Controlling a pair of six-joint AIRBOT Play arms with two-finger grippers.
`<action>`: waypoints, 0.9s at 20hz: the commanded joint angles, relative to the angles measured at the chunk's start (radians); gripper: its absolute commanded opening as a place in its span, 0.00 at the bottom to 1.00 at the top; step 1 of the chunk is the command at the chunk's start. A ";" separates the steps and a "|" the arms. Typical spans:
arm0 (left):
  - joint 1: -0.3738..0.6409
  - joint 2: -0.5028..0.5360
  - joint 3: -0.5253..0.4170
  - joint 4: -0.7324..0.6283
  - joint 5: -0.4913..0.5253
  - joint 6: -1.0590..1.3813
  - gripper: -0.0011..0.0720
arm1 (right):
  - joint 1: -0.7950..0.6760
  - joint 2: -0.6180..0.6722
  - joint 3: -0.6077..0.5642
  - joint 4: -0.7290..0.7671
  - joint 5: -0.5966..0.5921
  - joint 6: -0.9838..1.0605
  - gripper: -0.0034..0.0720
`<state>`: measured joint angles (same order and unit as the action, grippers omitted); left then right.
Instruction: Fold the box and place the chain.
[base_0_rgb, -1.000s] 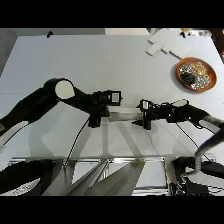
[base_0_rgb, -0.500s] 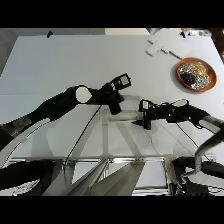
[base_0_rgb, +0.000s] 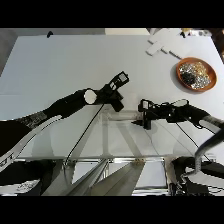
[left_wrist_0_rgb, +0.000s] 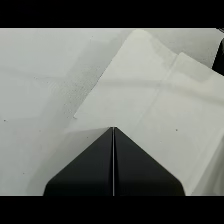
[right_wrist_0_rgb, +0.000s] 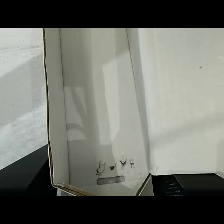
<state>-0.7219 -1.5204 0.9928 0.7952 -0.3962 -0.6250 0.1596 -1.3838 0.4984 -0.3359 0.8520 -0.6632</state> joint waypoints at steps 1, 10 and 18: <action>0.016 0.032 0.001 0.041 -0.042 -0.003 0.02 | 0.000 0.000 0.000 0.000 0.000 0.000 0.65; 0.144 0.188 -0.028 0.280 -0.714 -0.007 0.02 | 0.000 0.000 0.000 0.000 0.000 0.000 0.65; 0.150 0.188 -0.138 0.377 -0.700 0.027 0.03 | 0.000 0.000 0.000 0.000 0.000 0.000 0.65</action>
<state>-0.5785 -1.3334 0.8753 1.1061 -1.0676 -0.6071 0.1600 -1.3838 0.4984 -0.3363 0.8516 -0.6640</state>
